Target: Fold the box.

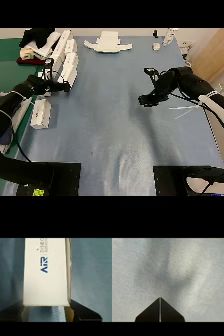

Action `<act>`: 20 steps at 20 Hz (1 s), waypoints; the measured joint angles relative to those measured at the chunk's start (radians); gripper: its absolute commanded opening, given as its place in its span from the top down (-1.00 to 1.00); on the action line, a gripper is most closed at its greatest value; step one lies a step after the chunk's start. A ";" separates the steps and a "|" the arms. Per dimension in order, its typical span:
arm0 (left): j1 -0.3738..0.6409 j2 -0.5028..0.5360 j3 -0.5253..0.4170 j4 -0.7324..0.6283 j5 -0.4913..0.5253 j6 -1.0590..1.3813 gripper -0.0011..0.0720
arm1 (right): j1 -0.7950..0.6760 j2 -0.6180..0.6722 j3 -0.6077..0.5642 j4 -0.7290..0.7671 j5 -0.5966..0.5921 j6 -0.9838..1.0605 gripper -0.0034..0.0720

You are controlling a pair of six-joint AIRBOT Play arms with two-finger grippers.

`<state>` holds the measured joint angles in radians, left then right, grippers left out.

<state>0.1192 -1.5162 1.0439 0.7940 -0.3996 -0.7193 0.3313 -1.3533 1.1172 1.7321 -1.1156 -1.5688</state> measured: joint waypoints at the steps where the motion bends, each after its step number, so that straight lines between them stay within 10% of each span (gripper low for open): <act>1: 0.000 -0.023 0.029 0.005 -0.001 -0.004 0.00 | 0.000 0.000 0.000 0.000 0.000 0.000 0.86; 20: 0.000 -0.275 0.373 0.227 -0.011 -0.221 0.00 | 0.000 0.000 0.000 0.000 0.000 0.000 0.86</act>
<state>0.1192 -1.7916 1.4174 1.0214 -0.4103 -0.9401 0.3313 -1.3533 1.1172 1.7321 -1.1156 -1.5688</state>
